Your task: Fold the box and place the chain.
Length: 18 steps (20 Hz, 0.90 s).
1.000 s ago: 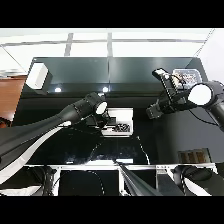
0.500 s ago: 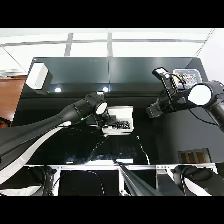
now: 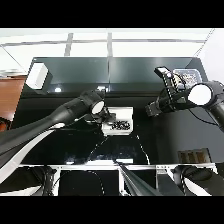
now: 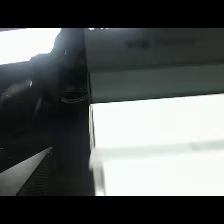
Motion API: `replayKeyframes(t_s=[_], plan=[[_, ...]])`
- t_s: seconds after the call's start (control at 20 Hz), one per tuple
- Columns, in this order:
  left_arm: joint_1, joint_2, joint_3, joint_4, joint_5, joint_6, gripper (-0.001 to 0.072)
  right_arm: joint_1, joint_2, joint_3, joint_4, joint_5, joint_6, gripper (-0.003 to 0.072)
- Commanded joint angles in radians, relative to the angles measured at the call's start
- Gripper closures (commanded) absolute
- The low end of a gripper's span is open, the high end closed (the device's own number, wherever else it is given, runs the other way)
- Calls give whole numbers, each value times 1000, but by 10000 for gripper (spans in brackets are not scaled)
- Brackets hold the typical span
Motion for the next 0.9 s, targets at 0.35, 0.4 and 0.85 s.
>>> replayKeyframes(t_s=[0.35, 0.4, 0.85], plan=[[203, 509, -322, 271, -155, 203, 8, 0, 0, 0, 14, 0, 25, 364], [275, 552, -388, 267, -130, 210, 8, 0, 0, 0, 14, 0, 32, 364], [669, 479, -610, -482, 185, 1297, 13, 0, 0, 0, 13, 7, 46, 364]])
